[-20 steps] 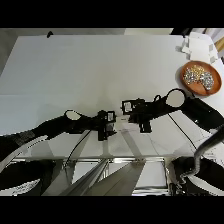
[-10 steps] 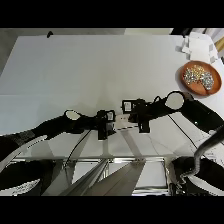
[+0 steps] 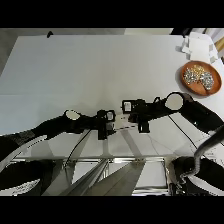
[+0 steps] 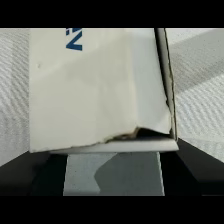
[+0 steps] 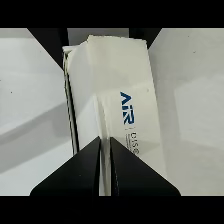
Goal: Fold the box and place the chain.
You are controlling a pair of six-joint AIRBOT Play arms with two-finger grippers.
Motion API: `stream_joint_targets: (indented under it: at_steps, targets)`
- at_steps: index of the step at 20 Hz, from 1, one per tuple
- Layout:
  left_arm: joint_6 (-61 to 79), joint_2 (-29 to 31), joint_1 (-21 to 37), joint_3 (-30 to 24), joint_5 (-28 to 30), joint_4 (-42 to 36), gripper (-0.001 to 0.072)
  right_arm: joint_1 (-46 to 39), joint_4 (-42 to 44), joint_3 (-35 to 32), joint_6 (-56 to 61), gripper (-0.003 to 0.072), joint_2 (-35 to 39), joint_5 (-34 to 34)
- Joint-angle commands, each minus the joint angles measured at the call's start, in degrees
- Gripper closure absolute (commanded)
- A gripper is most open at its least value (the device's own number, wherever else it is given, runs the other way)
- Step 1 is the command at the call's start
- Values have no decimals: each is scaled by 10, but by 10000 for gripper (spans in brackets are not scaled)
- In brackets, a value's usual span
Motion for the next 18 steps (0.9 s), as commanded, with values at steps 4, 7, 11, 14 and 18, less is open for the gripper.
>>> stream_joint_targets:
  at_steps: [4, 7, 11, 14, 18]
  targets:
    - [0, 0, 0, 0, -2, 0, 559, 0, 0, -7, 0, 631, 0, 21]
    - [0, 0, 0, 0, -2, 0, 559, 1, 0, -20, 0, 628, 0, 25]
    - [0, 0, -1, 0, -2, 0, 559, 1, 5, -24, 0, 575, 4, 34]
    - [0, 0, 0, 0, -2, 0, 559, 1, 12, -24, -2, 503, 12, 33]
    - [0, 0, 0, 0, -2, 0, 559, 6, 30, -24, -7, 499, 35, 28]
